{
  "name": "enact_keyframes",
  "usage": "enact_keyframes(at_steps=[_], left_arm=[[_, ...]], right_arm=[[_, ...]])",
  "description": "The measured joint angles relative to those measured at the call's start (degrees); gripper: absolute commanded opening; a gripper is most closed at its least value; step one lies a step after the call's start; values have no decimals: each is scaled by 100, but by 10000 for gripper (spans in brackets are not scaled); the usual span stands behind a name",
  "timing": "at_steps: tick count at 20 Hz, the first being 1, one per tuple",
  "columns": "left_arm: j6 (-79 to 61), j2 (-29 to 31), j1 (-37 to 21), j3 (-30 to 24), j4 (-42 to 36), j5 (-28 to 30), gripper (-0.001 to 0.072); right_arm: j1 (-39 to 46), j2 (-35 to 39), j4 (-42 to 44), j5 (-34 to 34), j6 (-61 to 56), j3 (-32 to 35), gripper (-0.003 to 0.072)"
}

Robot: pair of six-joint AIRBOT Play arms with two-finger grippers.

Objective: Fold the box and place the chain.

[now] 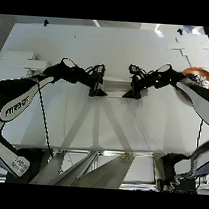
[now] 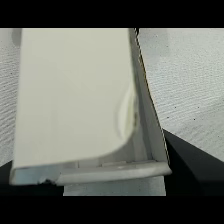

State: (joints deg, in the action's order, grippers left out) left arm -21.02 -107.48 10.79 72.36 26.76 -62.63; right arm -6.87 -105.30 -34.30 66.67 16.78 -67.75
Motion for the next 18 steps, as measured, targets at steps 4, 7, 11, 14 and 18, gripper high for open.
enact_keyframes(at_steps=[4, 7, 11, 14, 18], left_arm=[[0, 0, 0, 2, 2, 0, 297], [-7, -2, 4, 0, 7, 15, 297], [2, -2, 4, 0, 0, 11, 297], [17, -2, 4, 0, -9, 11, 297], [-33, -2, 4, -2, 2, 0, 297]], right_arm=[[-2, 0, 4, -2, 2, 0, 546], [-7, 0, 28, 0, -15, 2, 701], [68, 96, -26, -17, -72, 0, 701], [240, 352, -188, 52, -258, 0, 697], [645, 920, -621, 162, -643, 0, 642]])
